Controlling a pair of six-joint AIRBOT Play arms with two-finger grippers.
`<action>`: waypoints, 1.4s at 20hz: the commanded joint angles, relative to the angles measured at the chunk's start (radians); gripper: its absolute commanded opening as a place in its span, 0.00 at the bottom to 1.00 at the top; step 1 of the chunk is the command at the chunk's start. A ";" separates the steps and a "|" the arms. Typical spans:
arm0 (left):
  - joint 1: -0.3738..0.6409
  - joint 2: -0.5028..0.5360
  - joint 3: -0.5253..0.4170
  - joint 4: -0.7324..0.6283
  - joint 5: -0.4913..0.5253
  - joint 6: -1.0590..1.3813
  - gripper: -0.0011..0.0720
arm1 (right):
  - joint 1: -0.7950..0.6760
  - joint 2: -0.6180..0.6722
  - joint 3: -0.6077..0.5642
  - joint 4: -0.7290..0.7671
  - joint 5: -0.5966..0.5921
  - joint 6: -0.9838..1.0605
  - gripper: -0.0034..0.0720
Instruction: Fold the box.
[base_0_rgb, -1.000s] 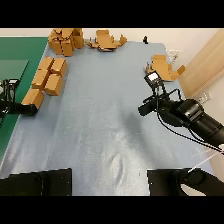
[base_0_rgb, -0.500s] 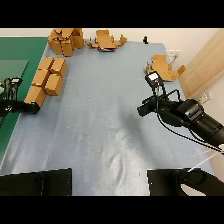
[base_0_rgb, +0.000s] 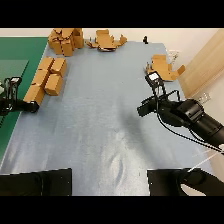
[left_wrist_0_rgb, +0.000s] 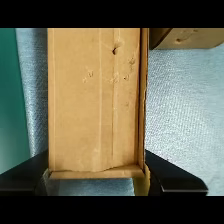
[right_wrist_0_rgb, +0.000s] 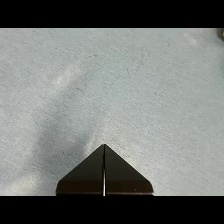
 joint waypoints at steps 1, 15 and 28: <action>0.001 0.000 0.001 -0.002 0.003 0.017 0.34 | 0.000 0.000 0.000 0.002 -0.001 0.000 0.05; 0.001 0.001 0.084 -0.024 -0.082 0.050 0.95 | 0.000 -0.001 0.000 0.009 -0.001 0.000 0.05; 0.001 0.040 0.371 -0.106 -0.456 -0.009 0.95 | 0.000 0.002 0.006 0.056 0.005 -0.001 0.05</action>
